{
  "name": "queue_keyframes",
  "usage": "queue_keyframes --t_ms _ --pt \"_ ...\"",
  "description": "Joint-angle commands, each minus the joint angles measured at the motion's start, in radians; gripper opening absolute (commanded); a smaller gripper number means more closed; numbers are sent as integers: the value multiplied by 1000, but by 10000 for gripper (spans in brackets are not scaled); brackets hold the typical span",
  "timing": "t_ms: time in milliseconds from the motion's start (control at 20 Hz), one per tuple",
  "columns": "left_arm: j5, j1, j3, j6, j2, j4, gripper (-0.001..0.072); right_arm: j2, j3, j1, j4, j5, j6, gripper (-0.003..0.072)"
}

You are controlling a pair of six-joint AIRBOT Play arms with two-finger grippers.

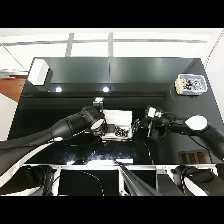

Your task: Fold the box and place the chain.

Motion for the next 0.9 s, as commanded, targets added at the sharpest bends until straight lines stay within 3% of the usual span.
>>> queue_keyframes --t_ms 0,200,400,650,850 --pt "-1 -1 0 -1 1 2 25 120 44 -29 0 56 133 60" --pt "0 -1 0 -1 1 1 26 153 132 -29 50 233 365 60" --pt "-1 -1 0 -1 1 2 26 153 187 -29 211 346 381 60" --pt "-1 -1 0 -1 1 2 25 152 228 -27 425 341 403 59" --pt "0 -1 0 -1 1 1 26 129 223 50 261 279 494 60"
